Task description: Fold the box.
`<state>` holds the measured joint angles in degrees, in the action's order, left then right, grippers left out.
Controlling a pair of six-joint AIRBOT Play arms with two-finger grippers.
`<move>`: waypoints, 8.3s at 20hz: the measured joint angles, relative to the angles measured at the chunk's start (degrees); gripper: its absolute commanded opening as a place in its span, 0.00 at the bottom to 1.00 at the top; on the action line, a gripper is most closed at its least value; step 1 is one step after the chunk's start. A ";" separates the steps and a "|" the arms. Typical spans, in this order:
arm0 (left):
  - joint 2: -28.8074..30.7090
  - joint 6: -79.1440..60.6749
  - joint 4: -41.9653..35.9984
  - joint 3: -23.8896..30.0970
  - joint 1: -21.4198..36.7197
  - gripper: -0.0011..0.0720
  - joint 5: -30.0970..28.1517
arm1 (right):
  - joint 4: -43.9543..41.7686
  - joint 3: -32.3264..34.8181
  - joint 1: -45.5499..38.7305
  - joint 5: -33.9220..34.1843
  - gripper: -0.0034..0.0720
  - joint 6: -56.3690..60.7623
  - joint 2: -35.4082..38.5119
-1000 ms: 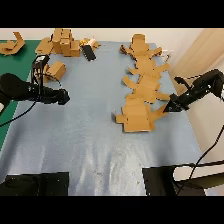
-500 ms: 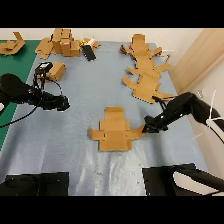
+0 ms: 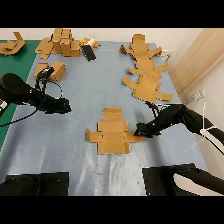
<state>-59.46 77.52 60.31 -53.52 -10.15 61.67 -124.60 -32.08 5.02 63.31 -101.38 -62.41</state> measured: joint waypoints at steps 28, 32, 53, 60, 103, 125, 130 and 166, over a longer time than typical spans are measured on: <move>-30.05 -41.29 -32.22 -0.02 8.59 0.57 14.86 | -16.20 0.28 18.56 -14.91 0.05 -27.85 0.83; -31.21 -45.94 -36.09 -0.02 6.43 0.57 13.68 | -15.91 0.28 18.60 -15.19 0.05 -27.08 0.83; -31.58 -51.12 -38.12 0.00 5.11 0.36 18.03 | -14.91 0.28 18.62 -17.84 0.05 -26.16 0.09; -31.58 -50.93 -38.07 0.00 6.75 0.37 18.18 | -14.60 0.28 18.62 -17.88 0.05 -25.62 -0.33; -25.86 -68.74 -44.15 -0.66 -5.84 0.03 0.17 | 9.77 -9.94 6.34 -14.34 0.42 1.75 4.07; -18.88 -95.97 -48.59 9.33 -16.61 0.03 -12.92 | 10.03 -13.35 5.18 -12.11 0.05 10.34 9.27; -19.12 -96.15 -48.43 9.53 -16.59 0.03 -12.94 | 9.99 -13.31 5.40 -11.76 0.05 10.34 9.18; -20.83 -97.02 -45.07 7.45 -14.80 0.03 -8.39 | 10.29 -13.25 5.42 -10.93 0.05 9.38 9.18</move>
<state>-80.29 -19.51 15.25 -46.06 -24.95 53.28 -114.30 -45.32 10.44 52.38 -92.01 -53.23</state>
